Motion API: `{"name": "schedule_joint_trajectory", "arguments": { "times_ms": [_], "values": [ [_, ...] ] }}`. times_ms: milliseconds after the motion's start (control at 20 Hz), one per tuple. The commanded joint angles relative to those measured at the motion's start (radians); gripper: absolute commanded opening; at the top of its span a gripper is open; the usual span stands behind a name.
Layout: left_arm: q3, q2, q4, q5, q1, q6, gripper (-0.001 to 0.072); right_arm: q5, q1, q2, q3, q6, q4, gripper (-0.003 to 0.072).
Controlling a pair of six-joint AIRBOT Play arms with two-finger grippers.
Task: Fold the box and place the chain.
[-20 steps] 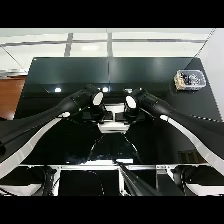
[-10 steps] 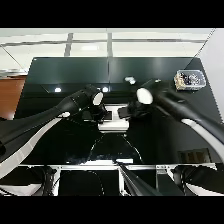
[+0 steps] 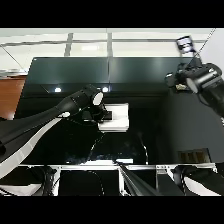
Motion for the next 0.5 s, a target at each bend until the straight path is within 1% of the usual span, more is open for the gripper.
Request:
{"name": "schedule_joint_trajectory", "arguments": {
  "times_ms": [0, 50, 100, 150, 200, 250, 300, 350, 400, 450],
  "values": [
    [0.001, 0.000, 0.003, 0.003, 0.000, 0.000, 0.0027, -0.236, -0.276, -0.145, 0.030, 0.044, 0.226, 0.0717],
    [0.001, 0.000, 0.003, 0.003, 0.000, 0.000, 0.0028, -0.192, -0.322, -0.204, 0.088, 0.044, 0.333, 0.0717],
    [0.001, 0.000, 0.003, 0.003, 0.000, 0.000, 0.0027, -0.110, -0.363, -0.271, 0.170, 0.045, 0.443, 0.0716],
    [0.001, 0.000, 0.003, 0.003, 0.000, 0.000, 0.0027, -0.018, -0.394, -0.338, 0.262, 0.064, 0.519, 0.0716],
    [0.001, 0.000, 0.003, 0.002, 0.000, 0.000, 0.0028, 0.097, -0.425, -0.413, 0.375, 0.093, 0.587, 0.0682],
    [0.001, 0.000, 0.003, 0.002, 0.000, 0.000, 0.0027, 0.223, -0.447, -0.484, 0.488, 0.123, 0.634, 0.0527],
    [0.001, 0.000, 0.003, 0.002, 0.000, 0.000, 0.0028, 0.321, -0.462, -0.542, 0.577, 0.155, 0.668, 0.0478],
    [0.001, 0.000, 0.003, 0.003, 0.000, 0.000, 0.0027, 0.394, -0.471, -0.591, 0.652, 0.192, 0.690, 0.0478],
    [0.001, 0.000, 0.004, 0.002, 0.000, 0.000, 0.0027, 0.430, -0.472, -0.620, 0.699, 0.215, 0.700, 0.0477],
    [0.001, 0.000, 0.003, 0.001, 0.000, 0.000, 0.0028, 0.439, -0.472, -0.636, 0.724, 0.241, 0.706, 0.0478]
  ]
}}
